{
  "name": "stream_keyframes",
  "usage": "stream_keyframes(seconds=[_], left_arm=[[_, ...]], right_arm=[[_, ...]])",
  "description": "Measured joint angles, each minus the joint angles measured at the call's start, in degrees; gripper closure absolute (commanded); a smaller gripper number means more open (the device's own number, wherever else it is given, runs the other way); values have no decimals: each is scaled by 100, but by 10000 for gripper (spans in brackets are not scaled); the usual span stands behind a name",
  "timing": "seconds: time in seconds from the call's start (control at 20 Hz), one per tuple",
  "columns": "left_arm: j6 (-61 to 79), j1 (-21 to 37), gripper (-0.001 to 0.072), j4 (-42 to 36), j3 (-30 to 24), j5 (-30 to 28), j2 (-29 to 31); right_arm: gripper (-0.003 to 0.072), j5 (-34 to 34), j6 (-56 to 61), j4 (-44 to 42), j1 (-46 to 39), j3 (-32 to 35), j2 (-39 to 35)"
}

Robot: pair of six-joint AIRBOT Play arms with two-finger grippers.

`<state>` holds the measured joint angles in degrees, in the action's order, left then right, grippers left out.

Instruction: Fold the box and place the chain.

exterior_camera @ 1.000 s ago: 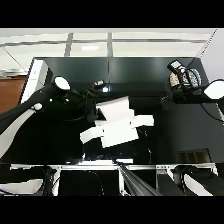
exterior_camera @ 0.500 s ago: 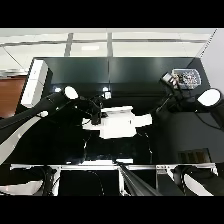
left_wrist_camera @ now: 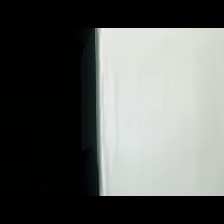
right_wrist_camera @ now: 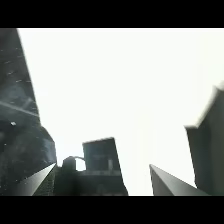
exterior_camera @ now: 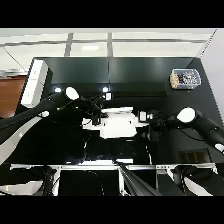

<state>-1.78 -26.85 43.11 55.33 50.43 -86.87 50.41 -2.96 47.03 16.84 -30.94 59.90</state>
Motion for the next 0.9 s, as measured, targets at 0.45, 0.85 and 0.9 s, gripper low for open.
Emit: stream_keyframes(seconds=[0.45,0.85,0.9], left_arm=[[11,0,685,4,0,42,0],[9,0,684,13,-2,173,0],[11,0,684,13,-2,197,0]], right_arm=[[-23,-1045,-671,-442,951,39,240],[-22,-1067,-732,-750,352,-341,175],[-23,-1045,-732,-787,269,-361,175]])
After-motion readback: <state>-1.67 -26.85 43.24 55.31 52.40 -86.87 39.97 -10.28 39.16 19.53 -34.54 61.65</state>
